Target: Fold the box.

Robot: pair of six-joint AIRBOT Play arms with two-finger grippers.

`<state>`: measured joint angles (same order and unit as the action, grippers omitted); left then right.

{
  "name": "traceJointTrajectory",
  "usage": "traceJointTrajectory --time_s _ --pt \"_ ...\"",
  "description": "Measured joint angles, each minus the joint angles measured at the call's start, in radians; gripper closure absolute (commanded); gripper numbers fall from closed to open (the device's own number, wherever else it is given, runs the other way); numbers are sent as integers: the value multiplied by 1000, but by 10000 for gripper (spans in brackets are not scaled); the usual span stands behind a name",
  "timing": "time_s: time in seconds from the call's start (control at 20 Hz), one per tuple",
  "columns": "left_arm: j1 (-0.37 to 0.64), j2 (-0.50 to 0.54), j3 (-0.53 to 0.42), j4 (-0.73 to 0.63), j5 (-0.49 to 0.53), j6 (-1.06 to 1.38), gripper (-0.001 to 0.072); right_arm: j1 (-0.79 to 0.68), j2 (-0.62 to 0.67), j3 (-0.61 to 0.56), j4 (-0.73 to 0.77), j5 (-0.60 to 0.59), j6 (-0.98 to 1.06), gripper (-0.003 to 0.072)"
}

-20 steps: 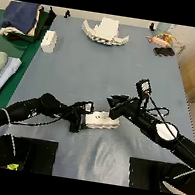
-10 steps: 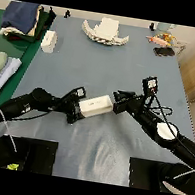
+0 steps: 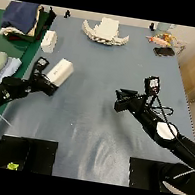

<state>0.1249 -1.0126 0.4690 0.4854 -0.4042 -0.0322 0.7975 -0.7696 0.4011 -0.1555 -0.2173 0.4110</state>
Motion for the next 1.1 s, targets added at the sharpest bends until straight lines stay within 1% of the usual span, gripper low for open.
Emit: traceJointTrajectory --time_s 0.15,0.35,0.55,0.85,1.1 --pt "107 -56 60 51 35 -66 203 -3 -20 0 0 -14 0 446" --pt "167 -179 179 163 55 -184 204 -14 -43 0 0 -26 0 446" --pt "182 -330 325 211 60 -269 204 -18 -50 0 0 -28 0 446" --pt "181 -550 543 227 52 -349 204 -19 -51 0 0 -55 0 445" --pt "150 -658 673 241 38 -373 204 -19 -53 0 0 -82 0 446"
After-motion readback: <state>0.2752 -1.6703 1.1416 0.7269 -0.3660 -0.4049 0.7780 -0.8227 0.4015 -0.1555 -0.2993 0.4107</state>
